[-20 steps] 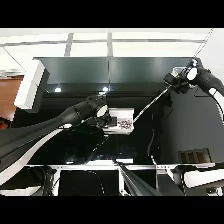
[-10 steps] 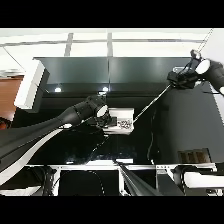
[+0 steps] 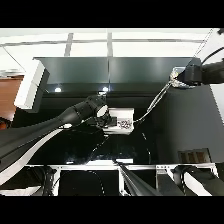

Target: Fold the box and place the chain.

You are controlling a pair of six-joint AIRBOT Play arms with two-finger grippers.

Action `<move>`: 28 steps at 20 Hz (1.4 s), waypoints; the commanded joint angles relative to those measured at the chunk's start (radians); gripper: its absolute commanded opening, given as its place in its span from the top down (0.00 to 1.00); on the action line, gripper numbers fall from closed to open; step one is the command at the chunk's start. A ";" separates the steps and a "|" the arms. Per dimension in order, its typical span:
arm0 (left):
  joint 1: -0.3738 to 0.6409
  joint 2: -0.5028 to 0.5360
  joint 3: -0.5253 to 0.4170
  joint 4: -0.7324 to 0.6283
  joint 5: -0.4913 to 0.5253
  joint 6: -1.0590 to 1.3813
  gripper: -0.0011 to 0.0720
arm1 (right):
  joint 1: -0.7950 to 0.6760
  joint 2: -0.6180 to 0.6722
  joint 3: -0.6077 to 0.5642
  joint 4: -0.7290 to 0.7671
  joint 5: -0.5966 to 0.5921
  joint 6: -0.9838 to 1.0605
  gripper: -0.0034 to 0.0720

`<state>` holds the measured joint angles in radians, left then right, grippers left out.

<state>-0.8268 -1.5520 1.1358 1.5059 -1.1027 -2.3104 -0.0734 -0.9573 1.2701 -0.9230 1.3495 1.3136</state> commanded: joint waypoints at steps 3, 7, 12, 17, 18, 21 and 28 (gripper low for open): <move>0.001 0.000 0.000 0.000 -0.005 0.000 0.94 | 0.041 0.077 -0.044 0.263 0.169 -0.108 0.94; 0.001 0.000 0.000 0.000 -0.005 0.000 0.94 | 0.111 0.076 -0.080 0.397 0.105 -0.118 0.94; 0.001 0.000 0.000 0.000 -0.005 0.000 0.94 | 0.112 0.076 -0.079 0.739 -0.096 -0.194 0.94; 0.001 0.000 0.000 0.000 -0.005 0.000 0.94 | 0.114 0.072 -0.073 0.752 -0.098 -0.225 0.94; 0.001 0.000 0.000 0.000 -0.005 0.000 0.94 | 0.117 0.064 -0.073 0.723 -0.065 -0.216 0.94; 0.001 0.000 0.000 0.000 -0.005 0.000 0.94 | 0.132 0.045 -0.106 0.670 -0.014 -0.200 0.94; 0.001 0.000 0.000 0.001 -0.005 0.000 0.94 | 0.245 -0.011 -0.310 0.492 -0.059 -0.155 0.94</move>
